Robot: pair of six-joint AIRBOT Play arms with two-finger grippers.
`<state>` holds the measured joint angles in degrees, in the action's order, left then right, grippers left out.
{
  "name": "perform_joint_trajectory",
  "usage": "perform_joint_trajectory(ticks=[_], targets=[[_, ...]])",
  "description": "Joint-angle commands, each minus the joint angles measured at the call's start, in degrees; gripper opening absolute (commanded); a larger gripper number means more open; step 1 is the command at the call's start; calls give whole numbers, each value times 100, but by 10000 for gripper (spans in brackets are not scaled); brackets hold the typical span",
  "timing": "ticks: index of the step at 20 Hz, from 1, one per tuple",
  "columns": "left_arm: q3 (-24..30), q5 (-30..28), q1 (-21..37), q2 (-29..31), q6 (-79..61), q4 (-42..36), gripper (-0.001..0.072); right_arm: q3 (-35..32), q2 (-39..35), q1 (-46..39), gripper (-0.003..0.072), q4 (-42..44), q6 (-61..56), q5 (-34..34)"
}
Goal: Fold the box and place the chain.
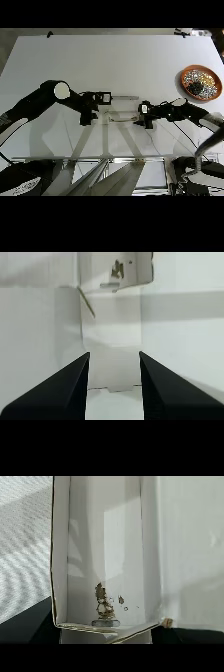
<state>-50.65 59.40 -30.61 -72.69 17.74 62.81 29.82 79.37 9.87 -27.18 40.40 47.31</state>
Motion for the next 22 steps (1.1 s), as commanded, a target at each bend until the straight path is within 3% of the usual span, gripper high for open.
perform_joint_trajectory(ticks=[1, 6, 22], targets=[[673, -1027, 223, -22, -1386, -697, 355, -2, 4, 0, 404, 4, -2, 0], [737, -1276, 221, -380, -2699, -1860, 355, -2, 4, 0, 404, 4, -2, 0], [737, -1342, -26, -656, -2699, -2186, 311, -2, 2, 0, 404, 2, -2, 0]])
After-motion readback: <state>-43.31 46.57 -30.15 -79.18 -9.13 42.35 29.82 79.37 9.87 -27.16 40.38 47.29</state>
